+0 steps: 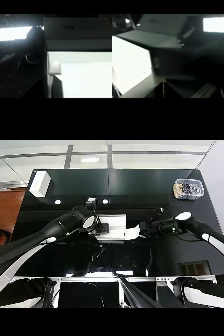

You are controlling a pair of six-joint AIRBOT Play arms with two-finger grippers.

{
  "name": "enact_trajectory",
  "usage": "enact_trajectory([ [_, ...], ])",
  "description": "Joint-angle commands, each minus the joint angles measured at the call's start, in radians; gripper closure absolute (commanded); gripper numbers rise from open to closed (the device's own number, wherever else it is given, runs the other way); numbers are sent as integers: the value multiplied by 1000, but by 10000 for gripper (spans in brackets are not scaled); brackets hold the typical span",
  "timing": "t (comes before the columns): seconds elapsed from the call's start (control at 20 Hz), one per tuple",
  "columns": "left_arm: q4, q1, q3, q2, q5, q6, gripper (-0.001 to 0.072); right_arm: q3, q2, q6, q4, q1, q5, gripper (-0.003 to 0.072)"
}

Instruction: Fold the box and place the chain.

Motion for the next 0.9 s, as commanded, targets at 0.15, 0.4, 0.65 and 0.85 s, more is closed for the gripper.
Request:
enact_trajectory([
  [0.15, -2, 1, 0, 0, 0, 0, 685, 161, -18, -21, -119, 32, 166, 55],
  [0.4, -2, 1, 0, 0, 0, 0, 684, 169, -18, 3, -104, 74, 151, 140],
  [0.65, -2, 1, 0, 0, 1, 0, 685, 225, -18, 108, -167, 192, 66, 264],
  [0.85, -2, 1, 0, 0, 1, 0, 684, 283, -18, 308, -375, 283, 13, 263],
])
